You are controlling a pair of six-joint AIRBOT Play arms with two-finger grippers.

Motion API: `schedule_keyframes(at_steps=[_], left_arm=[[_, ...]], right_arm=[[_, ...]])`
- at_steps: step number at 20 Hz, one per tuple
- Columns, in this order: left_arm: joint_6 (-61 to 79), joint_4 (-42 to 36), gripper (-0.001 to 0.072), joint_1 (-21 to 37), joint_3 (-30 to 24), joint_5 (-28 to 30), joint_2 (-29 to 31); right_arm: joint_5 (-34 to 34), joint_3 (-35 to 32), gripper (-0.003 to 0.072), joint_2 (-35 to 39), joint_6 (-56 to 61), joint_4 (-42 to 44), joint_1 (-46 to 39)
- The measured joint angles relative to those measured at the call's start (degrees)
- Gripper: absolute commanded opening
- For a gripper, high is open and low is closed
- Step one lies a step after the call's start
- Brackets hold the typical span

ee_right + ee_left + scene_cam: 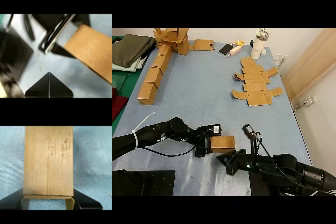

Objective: Fold the box.

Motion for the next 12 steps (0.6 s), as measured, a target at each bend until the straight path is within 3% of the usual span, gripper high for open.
schedule_keyframes(at_steps=[3,5,8,12], left_arm=[[0.02,0.00,0.0402,0.00,0.00,0.00,0.00],[0.02,0.00,0.0402,0.00,0.00,0.00,0.00],[0.02,0.00,0.0402,0.00,0.00,-0.02,0.00],[0.02,0.00,0.0402,0.00,0.00,0.00,0.00]], right_arm=[[15.08,-3.65,0.0003,-2.56,10.08,2.80,-1.11],[19.65,-4.66,0.0003,-4.52,13.40,3.58,-1.42],[22.23,-5.40,0.0003,-6.27,16.98,3.93,-1.36],[20.55,-5.73,0.0003,-7.26,18.84,3.93,-1.25]])
